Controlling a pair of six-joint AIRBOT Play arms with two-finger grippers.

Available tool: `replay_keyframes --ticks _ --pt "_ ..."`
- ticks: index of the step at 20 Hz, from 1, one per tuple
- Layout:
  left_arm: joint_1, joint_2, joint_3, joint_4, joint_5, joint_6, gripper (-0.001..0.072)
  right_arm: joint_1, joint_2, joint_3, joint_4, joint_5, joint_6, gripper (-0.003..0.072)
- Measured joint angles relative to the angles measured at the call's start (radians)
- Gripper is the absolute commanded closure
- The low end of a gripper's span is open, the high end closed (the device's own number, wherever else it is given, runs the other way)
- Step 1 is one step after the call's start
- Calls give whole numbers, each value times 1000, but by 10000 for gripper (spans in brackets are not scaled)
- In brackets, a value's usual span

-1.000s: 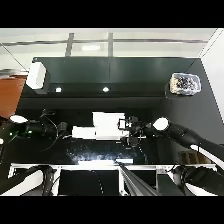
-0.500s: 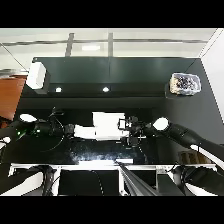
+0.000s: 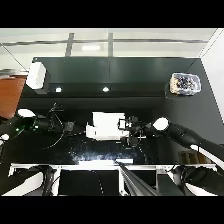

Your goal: Fold the box and place the chain.

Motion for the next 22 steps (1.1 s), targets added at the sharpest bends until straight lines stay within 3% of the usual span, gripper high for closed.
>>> replay_keyframes --ticks 3,15,22 --pt "-25 21 10 -5 -5 -7 9 0 0 0 0 0 0 277" --pt "-282 120 14 -8 207 -195 9 0 0 0 0 0 0 277" --pt "-367 166 14 -2 257 -274 8 0 0 0 0 0 0 277"
